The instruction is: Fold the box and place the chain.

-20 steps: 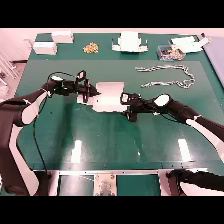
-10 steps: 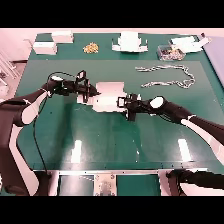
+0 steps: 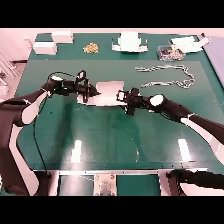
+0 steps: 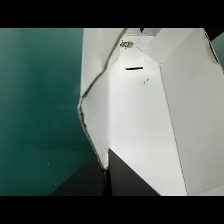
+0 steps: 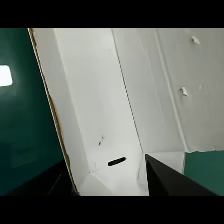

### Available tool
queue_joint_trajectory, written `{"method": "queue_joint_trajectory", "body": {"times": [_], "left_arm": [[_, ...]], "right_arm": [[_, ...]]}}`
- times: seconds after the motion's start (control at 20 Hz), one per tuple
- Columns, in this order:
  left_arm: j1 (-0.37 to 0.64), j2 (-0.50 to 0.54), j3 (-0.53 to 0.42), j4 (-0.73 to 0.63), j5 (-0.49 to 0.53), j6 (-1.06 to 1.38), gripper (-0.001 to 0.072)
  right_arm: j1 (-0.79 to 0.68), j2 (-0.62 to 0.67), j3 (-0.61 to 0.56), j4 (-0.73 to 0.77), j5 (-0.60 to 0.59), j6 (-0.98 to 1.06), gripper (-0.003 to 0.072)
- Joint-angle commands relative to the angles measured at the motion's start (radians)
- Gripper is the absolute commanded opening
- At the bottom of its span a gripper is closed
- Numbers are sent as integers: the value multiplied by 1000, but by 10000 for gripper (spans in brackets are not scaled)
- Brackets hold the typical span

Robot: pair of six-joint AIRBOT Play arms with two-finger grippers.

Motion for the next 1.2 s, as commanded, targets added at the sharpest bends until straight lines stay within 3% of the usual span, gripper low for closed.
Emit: {"method": "queue_joint_trajectory", "body": {"times": [0.0, 0.25, 0.45, 0.5, 1.15], "left_arm": [[1, 0, 0, 0, 0, 0, 19], [1, 0, 0, 0, 0, 0, 19], [1, 0, 0, 0, -1, 0, 19], [1, 0, 0, 0, -1, 0, 19], [1, 0, 0, 0, 0, 0, 19]], "right_arm": [[-18, 11, 13, 10, 11, 0, 530], [-106, -8, 47, 122, 133, -95, 616], [-161, -55, 84, 217, 231, -197, 628], [-170, -74, 99, 245, 252, -223, 667], [-262, -273, 301, 258, 589, -264, 671]]}}
